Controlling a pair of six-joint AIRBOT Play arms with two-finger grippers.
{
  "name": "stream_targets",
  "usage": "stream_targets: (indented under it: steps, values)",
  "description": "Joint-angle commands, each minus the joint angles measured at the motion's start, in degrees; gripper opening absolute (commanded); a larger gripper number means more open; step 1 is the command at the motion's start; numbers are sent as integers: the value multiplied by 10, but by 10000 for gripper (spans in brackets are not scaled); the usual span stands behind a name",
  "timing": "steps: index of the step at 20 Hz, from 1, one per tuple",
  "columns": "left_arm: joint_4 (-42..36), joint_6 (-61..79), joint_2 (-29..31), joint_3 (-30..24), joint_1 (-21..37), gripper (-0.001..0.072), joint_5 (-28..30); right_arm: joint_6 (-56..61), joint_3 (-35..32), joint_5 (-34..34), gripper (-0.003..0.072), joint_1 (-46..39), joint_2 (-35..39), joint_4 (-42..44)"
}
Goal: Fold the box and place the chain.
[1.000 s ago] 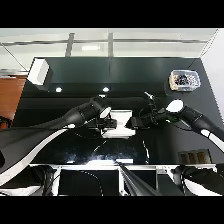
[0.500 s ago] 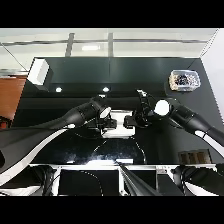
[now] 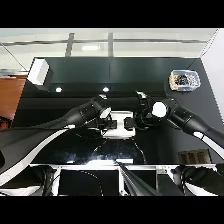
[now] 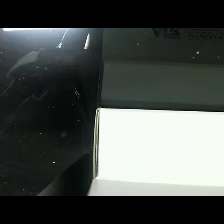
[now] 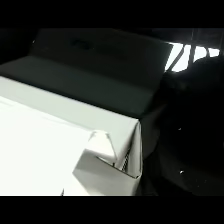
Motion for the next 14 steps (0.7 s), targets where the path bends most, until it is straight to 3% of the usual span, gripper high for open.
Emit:
stream_targets:
  steps: [1, 14]
  values:
    - [2, 0, 0, 0, 1, 30, -9, 5, 3, 9, 484, 6, 0, -5]
    - [1, -1, 0, 0, 1, 30, -10, 25, 24, 71, 507, 4, 0, -13]
